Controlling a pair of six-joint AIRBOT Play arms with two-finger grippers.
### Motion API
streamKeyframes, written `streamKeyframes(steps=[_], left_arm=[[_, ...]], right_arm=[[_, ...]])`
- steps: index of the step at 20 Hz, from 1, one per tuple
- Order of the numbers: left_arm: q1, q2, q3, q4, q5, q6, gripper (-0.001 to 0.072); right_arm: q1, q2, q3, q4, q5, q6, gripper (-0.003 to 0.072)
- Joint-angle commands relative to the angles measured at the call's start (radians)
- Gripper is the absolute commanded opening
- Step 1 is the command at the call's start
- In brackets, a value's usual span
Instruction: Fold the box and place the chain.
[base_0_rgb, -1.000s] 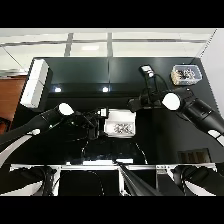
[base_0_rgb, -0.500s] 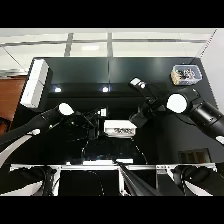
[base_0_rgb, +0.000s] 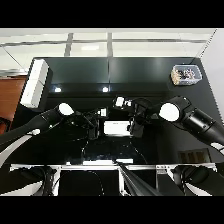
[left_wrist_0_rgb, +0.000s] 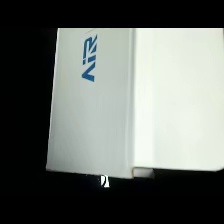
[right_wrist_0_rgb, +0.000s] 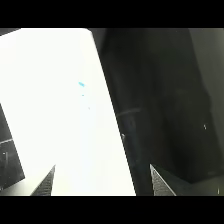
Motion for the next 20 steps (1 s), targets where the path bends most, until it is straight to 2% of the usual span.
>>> streamKeyframes(steps=[1,6,10,14,16,20], left_arm=[[0.0,-0.001,0.0,0.0,0.0,0.0,0.044],[0.0,-0.001,0.0,0.0,0.0,0.0,0.044],[0.0,-0.001,0.0,0.0,-0.001,0.0,0.044],[0.0,-0.001,0.0,0.0,-0.002,0.0,0.044],[0.0,-0.001,0.0,0.0,-0.001,0.0,0.044],[0.0,-0.001,0.0,0.0,-0.001,0.0,0.044]], right_arm=[[0.009,-0.007,-0.006,0.047,-0.008,-0.104,0.0701],[0.007,-0.009,-0.038,0.063,-0.022,-0.114,0.0701],[-0.053,-0.008,-0.056,0.161,-0.032,-0.174,0.0701],[-0.097,-0.008,-0.077,0.284,-0.052,-0.319,0.0701],[-0.097,-0.008,-0.096,0.293,-0.044,-0.432,0.0701],[-0.098,-0.008,-0.097,0.282,-0.071,-0.462,0.0701]])
